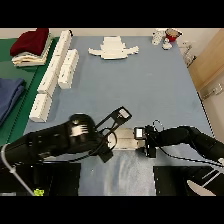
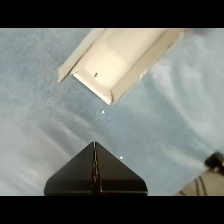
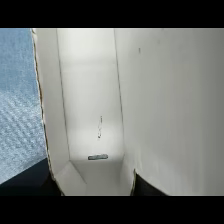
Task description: Fold the box.
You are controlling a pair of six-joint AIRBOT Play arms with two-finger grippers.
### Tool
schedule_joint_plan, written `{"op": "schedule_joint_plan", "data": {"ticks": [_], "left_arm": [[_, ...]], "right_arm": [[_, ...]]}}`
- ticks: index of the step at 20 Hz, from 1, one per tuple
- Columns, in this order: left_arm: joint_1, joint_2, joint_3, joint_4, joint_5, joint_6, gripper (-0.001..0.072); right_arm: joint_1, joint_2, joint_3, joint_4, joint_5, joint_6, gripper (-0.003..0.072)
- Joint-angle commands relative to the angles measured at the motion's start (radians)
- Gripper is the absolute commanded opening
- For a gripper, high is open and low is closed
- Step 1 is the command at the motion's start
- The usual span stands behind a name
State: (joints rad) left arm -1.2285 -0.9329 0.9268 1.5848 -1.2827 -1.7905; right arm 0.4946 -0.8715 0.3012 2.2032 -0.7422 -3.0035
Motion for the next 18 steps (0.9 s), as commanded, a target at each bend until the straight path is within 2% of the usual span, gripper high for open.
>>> {"op": "schedule_joint_plan", "data": {"ticks": [1,2,3,7,9,12,14,18], "left_arm": [[0.117,0.184,-0.188,-0.192,0.152,0.488,0.0014],[0.168,0.224,-0.238,-0.251,0.193,0.614,0.0226],[0.217,0.251,-0.282,-0.289,0.254,0.713,0.068],[0.399,0.264,-0.42,-0.372,0.482,0.948,0.0691],[0.438,0.238,-0.464,-0.432,0.557,1.041,0.0691],[0.463,0.174,-0.516,-0.608,0.672,1.311,0.0691],[0.476,0.118,-0.53,-0.75,0.706,1.498,0.0692],[0.476,0.026,-0.53,-0.918,0.709,1.708,0.0691]], "right_arm": [[0.0,0.0,0.0,0.0,0.0,0.0,0.0452],[0.0,0.0,0.0,0.0,0.0,0.0,0.0451],[0.0,0.0,0.0,0.0,0.0,0.0,0.0452],[0.0,0.0,0.0,0.0,0.0,0.001,0.0452],[0.0,0.0,0.0,0.0,0.0,0.0,0.0452],[0.0,0.0,0.0,0.0,0.0,0.0,0.0452],[0.0,0.0,0.0,0.0,0.0,0.0,0.0452],[0.0,0.0,0.0,0.0,0.0,0.0,0.0451]]}}
